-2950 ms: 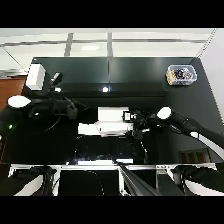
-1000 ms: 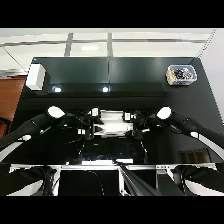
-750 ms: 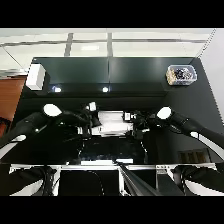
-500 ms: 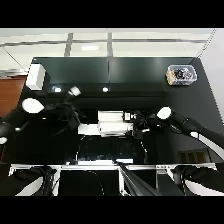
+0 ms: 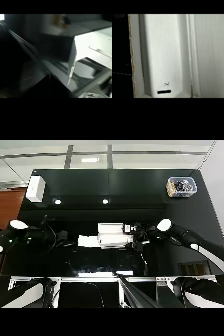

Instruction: Fold the box and place the chain.

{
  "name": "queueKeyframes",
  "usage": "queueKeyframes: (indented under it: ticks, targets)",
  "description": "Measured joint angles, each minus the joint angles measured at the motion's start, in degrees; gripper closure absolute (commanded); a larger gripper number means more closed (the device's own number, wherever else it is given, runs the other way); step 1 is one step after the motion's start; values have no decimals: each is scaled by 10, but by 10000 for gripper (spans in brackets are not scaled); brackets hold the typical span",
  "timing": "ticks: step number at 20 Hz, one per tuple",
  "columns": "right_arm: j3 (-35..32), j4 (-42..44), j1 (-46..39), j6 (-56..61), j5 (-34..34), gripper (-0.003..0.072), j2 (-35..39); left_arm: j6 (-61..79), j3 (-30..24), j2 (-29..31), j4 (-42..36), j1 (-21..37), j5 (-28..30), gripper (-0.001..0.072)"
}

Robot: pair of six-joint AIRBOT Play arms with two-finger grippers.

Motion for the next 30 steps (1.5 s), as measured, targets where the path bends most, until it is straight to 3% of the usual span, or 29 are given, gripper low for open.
queueKeyframes:
  ticks: [5, 11, 12, 13, 14, 22, 30]
  targets:
    - [0, 0, 0, 0, 0, 558, 0, 25, -13, -61, -92, -76, 32, 684]
    - [0, 0, 0, 0, 0, 558, 0, 118, -3, -83, -195, -132, 29, 676]
    - [0, 0, 0, 0, 0, 558, 0, 126, 2, -84, -200, -132, 24, 563]
    - [0, 0, 0, 0, 0, 558, 0, 132, 8, -85, -205, -132, 13, 355]
    - [0, 0, 0, 0, 0, 558, 0, 136, 15, -85, -208, -130, 6, 214]
    - [0, 0, 0, 0, 0, 558, 0, 143, 69, -86, -210, -161, -35, 206]
    - [0, 0, 0, 0, 0, 558, 0, -52, 146, -74, -65, -274, 27, 207]
